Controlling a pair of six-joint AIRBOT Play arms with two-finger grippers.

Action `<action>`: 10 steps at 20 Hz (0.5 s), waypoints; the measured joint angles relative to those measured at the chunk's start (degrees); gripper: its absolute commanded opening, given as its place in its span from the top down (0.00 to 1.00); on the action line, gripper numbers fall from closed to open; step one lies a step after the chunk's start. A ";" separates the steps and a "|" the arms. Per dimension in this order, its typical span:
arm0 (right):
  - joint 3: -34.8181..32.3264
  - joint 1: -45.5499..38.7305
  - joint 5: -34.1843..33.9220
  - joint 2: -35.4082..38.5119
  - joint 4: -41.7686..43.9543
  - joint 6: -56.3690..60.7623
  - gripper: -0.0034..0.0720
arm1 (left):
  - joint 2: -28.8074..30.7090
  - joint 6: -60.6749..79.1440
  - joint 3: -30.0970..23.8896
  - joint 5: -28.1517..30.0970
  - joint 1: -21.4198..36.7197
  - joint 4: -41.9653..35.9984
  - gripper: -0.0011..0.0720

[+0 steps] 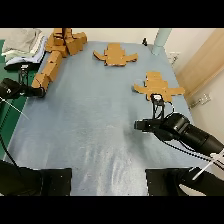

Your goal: Fold the box.

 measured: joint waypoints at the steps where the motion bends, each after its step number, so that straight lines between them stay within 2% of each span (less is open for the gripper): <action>1: 0.00 0.00 0.00 0.00 0.09 0.00 0.90 | -0.02 0.00 0.07 0.07 0.00 -0.04 0.26; 8: 0.00 0.00 0.20 -0.02 0.28 0.00 0.90 | -0.07 -0.57 0.13 -0.09 0.00 -0.07 0.26; 9: 0.00 0.00 0.22 -0.02 0.28 0.00 0.90 | -0.07 -0.61 0.13 -0.09 0.00 -0.09 0.11; 10: 0.00 0.00 0.33 -0.02 0.31 0.00 0.90 | -0.11 -0.61 0.13 -0.11 0.00 -0.09 0.02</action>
